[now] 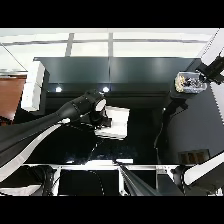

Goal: Fold the box and place the chain.

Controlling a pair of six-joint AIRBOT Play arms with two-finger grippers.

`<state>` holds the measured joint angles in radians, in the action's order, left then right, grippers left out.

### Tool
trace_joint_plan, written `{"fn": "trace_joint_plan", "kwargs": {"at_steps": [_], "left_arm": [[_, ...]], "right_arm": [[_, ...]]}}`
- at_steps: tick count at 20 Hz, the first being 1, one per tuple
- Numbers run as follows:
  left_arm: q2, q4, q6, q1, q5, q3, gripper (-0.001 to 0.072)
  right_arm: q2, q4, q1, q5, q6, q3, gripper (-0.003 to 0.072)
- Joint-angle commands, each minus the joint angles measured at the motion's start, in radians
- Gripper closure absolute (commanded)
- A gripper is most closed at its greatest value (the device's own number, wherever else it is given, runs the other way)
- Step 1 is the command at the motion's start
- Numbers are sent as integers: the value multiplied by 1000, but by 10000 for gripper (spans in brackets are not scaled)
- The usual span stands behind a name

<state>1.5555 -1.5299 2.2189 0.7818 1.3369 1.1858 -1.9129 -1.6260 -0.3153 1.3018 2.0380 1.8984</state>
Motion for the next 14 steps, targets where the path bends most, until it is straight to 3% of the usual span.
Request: {"fn": "trace_joint_plan", "kwargs": {"at_steps": [1,5,8,12,14], "left_arm": [[-1,-7,15,1,-15,6,683],[-1,-7,68,1,-74,4,683],[0,-7,68,1,-110,1,684],[0,-6,79,1,-124,-10,683],[0,-6,79,2,-135,-10,683]], "right_arm": [[42,42,1,16,-108,0,677],[115,90,6,44,-274,0,677],[167,219,19,115,-463,-10,678],[349,354,50,51,-552,-165,677],[499,430,69,0,-614,-328,678]]}}
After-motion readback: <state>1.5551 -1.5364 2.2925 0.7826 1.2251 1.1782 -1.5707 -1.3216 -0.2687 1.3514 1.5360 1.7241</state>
